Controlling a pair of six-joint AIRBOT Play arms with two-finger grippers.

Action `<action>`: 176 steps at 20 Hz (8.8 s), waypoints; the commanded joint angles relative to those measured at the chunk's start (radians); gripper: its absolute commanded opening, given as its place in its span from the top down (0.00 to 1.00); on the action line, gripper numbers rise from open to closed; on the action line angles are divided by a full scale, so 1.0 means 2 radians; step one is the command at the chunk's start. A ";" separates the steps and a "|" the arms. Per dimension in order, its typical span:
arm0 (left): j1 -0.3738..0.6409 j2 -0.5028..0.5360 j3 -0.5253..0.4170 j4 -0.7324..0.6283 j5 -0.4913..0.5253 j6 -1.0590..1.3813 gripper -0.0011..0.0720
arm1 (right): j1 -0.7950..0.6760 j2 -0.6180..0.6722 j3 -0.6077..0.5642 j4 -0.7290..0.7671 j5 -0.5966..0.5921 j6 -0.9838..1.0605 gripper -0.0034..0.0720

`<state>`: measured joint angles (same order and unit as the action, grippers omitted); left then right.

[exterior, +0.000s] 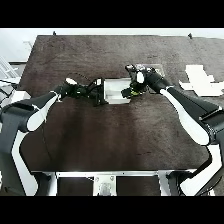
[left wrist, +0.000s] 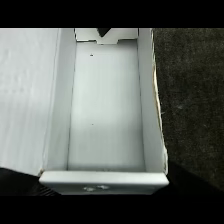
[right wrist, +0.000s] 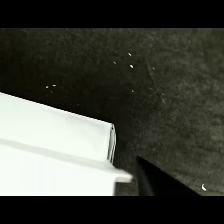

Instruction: Fold the box and place the chain.

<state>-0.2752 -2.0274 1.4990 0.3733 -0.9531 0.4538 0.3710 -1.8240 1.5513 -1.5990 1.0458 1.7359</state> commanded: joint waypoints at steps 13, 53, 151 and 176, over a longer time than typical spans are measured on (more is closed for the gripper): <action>0.000 0.000 0.000 0.000 0.000 0.000 0.24 | 0.017 -0.002 0.023 0.009 0.018 0.058 0.81; 0.000 0.000 0.000 0.000 0.000 0.000 0.24 | -0.140 -0.069 0.181 0.091 -0.074 -0.188 0.35; 0.000 0.000 0.000 0.000 0.001 0.000 0.24 | -0.096 0.097 0.252 0.006 0.045 -0.140 0.94; 0.000 0.000 0.000 0.000 0.001 0.000 0.24 | 0.038 0.228 0.131 0.079 0.055 -0.193 0.94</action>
<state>-0.2756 -2.0274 1.4990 0.3733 -0.9516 0.4534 0.4404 -1.3659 1.8786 -1.5036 1.1995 1.3499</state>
